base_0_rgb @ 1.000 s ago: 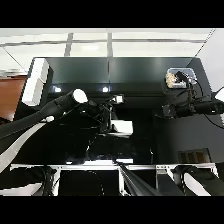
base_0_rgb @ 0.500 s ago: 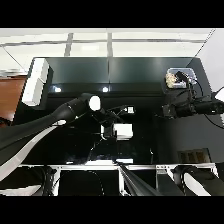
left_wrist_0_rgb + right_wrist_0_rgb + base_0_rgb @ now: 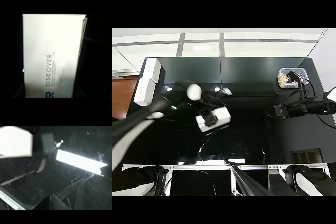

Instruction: Fold the box and place the chain.

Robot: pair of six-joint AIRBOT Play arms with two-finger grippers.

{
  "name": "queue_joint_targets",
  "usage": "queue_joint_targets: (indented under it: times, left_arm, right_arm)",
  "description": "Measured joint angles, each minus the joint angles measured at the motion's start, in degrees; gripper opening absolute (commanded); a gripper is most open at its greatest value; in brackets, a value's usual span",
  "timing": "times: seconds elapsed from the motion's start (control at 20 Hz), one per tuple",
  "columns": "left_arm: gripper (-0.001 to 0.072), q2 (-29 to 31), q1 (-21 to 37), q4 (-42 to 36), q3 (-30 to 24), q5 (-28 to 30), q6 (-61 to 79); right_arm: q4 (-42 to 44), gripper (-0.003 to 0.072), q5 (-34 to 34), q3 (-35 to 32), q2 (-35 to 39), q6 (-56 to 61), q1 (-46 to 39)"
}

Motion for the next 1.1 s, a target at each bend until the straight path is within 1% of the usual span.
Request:
queue_joint_targets:
  times: [0.15, 0.3, 0.45, 0.6, 0.7, 0.8, 0.9, 0.95, 1.1]
  left_arm:
    - [0.0350, 6.2, 12.6, 2.1, -1.1, -6.3, -6.0]
    - [0.0350, 11.3, 27.0, 3.2, -4.0, -11.1, -11.1]
    - [0.0350, 13.6, 40.2, 5.4, -7.5, -12.5, -14.1]
    - [0.0350, 14.4, 50.6, 7.6, -9.1, -9.6, -15.1]
    - [0.0350, 14.6, 55.6, 10.4, -9.5, -8.7, -15.2]
    - [0.0350, 14.4, 59.3, 12.2, -9.7, -6.8, -12.5]
    - [0.0350, 13.9, 61.3, 12.7, -9.8, -5.4, -8.6]
    - [0.0350, 13.4, 61.9, 12.7, -9.8, -3.4, -6.9]
    - [0.0350, 10.7, 62.7, 10.3, -9.9, -0.1, -2.4]
  right_arm:
    - [0.0, 0.0012, 0.0, 0.0, 0.0, 0.0, 0.0]
    - [0.0, 0.0012, 0.0, 0.0, 0.0, 0.0, 0.0]
    - [0.0, 0.0011, -0.7, 0.0, 0.0, 0.0, 0.0]
    - [0.0, 0.0011, -1.7, 0.0, 0.0, 0.0, 0.0]
    - [0.0, 0.0011, -2.2, 0.0, 0.0, -0.2, 0.0]
    - [0.0, 0.0011, -2.6, 0.0, 0.0, -0.3, 0.0]
    - [-0.1, 0.0012, -3.1, 0.0, 0.0, -0.4, 0.0]
    - [-0.1, 0.0012, -3.6, 0.0, 0.0, -0.4, 0.0]
    - [-0.1, 0.0011, -5.9, 0.0, 0.0, -0.4, 0.0]
